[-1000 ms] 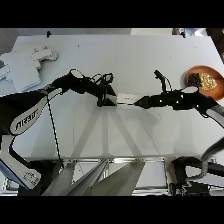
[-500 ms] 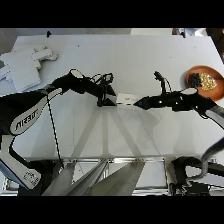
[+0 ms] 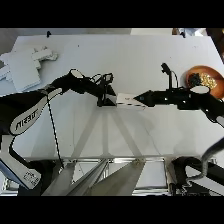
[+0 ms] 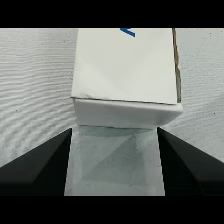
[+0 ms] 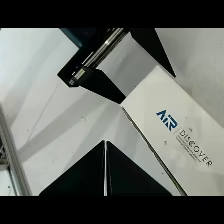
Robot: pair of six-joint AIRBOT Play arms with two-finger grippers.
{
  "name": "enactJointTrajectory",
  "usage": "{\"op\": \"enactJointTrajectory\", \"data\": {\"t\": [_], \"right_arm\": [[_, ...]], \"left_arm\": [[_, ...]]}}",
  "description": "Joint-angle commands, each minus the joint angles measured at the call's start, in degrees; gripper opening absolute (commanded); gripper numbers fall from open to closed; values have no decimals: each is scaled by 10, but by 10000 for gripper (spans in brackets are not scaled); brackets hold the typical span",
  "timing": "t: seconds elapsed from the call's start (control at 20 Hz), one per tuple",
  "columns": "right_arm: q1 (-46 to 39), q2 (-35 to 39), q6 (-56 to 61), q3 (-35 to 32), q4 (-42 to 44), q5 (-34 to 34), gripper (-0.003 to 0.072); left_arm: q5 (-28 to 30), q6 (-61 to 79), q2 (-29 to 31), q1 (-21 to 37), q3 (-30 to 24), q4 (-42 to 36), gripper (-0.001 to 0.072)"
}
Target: Fold the box and place the chain.
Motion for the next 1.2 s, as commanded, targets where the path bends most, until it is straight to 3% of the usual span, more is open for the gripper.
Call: {"op": "enactJointTrajectory", "data": {"t": [0.0,0.2,0.45,0.9,1.15], "right_arm": [[0,47,49,0,-57,-52,7],[0,63,184,0,-242,-166,6],[0,63,350,0,-413,-192,7],[0,59,364,0,-427,-197,6],[0,0,392,0,-440,-207,6]], "left_arm": [[0,0,0,0,0,0,567],[0,0,0,0,0,0,567],[0,0,0,0,0,-2,567],[0,0,0,0,0,-1,566],[0,1,0,0,0,-1,582]]}}
